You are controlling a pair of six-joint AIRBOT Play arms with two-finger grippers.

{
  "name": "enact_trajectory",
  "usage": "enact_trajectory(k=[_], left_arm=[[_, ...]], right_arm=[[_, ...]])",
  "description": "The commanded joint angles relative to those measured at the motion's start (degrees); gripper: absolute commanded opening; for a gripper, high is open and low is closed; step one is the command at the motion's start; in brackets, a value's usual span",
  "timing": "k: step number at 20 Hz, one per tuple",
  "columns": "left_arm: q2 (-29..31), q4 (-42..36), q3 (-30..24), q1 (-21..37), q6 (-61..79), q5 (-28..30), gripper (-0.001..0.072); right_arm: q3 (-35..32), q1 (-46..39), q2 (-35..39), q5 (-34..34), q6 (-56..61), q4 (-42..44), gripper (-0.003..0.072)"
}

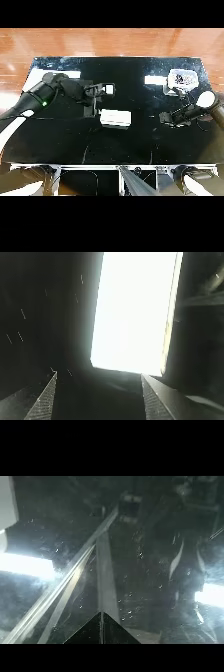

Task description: Fold the box and place the chain.

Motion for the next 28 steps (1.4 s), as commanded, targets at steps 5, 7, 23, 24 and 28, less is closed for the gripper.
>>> enact_trajectory(k=[5, 7, 23, 24, 28], left_arm=[[-2.5, -5.8, 0.4, -1.1, 6.6, 0.8, 0.0632], [-3.2, -6.3, 0.4, -0.3, 5.9, 1.3, 0.0632], [-7.4, -8.8, 0.4, 0.3, 5.7, 1.2, 0.0634], [-7.4, -8.8, 0.4, 0.3, 5.7, 1.2, 0.0634], [-7.4, -8.8, 0.4, 0.3, 5.7, 1.3, 0.0634]], right_arm=[[-0.2, -0.2, 0.2, -2.2, 0.7, -0.6, 0.0032], [-0.2, -0.2, 0.2, -2.1, 0.7, -0.6, 0.0031], [-0.2, -0.2, 0.2, -3.2, 0.7, -0.6, 0.0031], [-0.2, -0.2, 0.2, -3.3, 0.7, -0.6, 0.0031], [-0.2, -0.2, 0.2, -4.0, 0.7, -0.6, 0.0031]])
